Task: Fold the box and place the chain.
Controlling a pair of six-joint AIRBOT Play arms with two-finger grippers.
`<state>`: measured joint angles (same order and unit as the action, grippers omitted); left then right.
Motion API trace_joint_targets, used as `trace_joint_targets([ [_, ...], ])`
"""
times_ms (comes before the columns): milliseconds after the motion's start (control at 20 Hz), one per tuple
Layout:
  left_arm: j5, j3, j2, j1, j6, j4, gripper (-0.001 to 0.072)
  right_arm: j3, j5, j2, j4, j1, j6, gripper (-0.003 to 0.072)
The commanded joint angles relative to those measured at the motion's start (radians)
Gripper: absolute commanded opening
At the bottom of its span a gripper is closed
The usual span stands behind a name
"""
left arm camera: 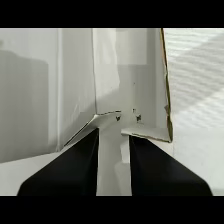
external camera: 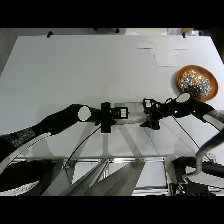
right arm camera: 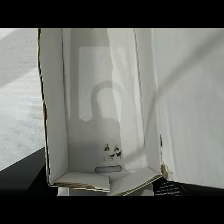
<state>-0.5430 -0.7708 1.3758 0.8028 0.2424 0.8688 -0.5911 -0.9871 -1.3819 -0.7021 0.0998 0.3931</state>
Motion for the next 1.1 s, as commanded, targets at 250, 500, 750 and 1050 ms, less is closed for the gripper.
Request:
trace_joint_targets([
  [250, 0.035, 0.000, 0.044, 0.003, -0.023, -0.053, 0.0191, 0.000, 0.000, 0.000, 0.000, 0.001, 0.000, 0.0298],
  [500, 0.035, 0.000, 0.038, 0.001, -0.131, -0.054, 0.0085, 0.000, 0.000, 0.000, 0.000, 0.001, 0.000, 0.0298],
  [750, -0.022, -0.024, 0.032, -0.019, -0.130, -0.108, 0.0109, 0.000, -0.001, 0.000, 0.000, 0.001, 0.000, 0.0298],
  [1050, -0.098, -0.059, 0.042, -0.044, -0.130, -0.119, 0.0175, 0.000, 0.000, 0.000, 0.000, 0.001, 0.000, 0.0298],
])
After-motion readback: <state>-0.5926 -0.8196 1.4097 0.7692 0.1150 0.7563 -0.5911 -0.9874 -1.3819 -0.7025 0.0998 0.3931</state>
